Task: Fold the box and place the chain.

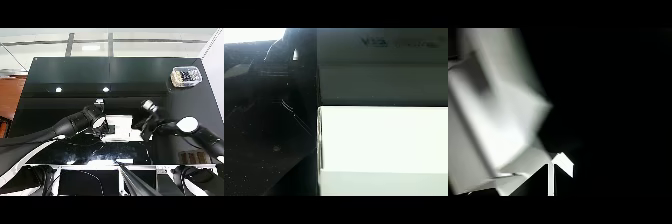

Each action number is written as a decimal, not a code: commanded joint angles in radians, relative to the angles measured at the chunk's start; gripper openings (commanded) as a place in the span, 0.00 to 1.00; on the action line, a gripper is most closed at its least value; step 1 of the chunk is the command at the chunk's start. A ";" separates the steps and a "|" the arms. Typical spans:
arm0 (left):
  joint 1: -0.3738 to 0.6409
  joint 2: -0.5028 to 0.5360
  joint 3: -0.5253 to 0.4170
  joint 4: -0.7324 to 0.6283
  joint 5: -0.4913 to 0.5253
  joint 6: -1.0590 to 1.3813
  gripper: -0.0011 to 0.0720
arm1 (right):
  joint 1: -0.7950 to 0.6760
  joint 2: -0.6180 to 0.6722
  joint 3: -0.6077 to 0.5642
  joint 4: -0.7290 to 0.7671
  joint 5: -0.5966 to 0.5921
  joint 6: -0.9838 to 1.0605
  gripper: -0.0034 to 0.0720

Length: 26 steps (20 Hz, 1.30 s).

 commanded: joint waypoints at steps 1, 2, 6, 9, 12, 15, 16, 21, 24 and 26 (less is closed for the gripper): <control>0.000 -0.001 0.000 -0.005 -0.003 0.000 0.05 | -0.296 0.048 0.000 -0.063 0.105 0.486 0.10; 0.000 -0.001 0.000 -0.006 -0.003 0.000 0.05 | -0.403 0.047 0.000 -0.059 0.146 0.558 0.10; 0.000 -0.001 0.000 -0.008 -0.003 0.000 0.05 | -0.663 -0.001 -0.003 -0.064 0.339 0.670 0.10; 0.000 -0.001 0.000 -0.008 -0.003 0.000 0.05 | -0.642 -0.138 -0.005 -0.084 0.477 0.669 0.10; 0.000 -0.001 0.000 -0.008 -0.003 0.000 0.05 | -0.510 -0.253 -0.007 -0.082 0.476 0.666 0.10; 0.000 -0.001 0.000 -0.008 -0.003 0.000 0.05 | -0.362 -0.307 -0.006 -0.018 0.395 0.649 0.10; 0.000 -0.001 0.000 -0.008 -0.003 0.000 0.05 | -0.327 -0.307 -0.003 0.023 0.371 0.618 0.10; 0.000 -0.001 0.000 -0.008 -0.004 0.000 0.05 | -0.283 -0.306 0.046 0.077 0.427 0.566 0.67; 0.000 -0.001 0.000 -0.008 -0.003 0.000 0.05 | -0.283 -0.306 0.081 0.132 0.536 0.498 0.71; 0.000 -0.001 0.000 -0.008 -0.003 0.000 0.05 | -0.282 -0.306 0.098 0.180 0.564 0.485 0.71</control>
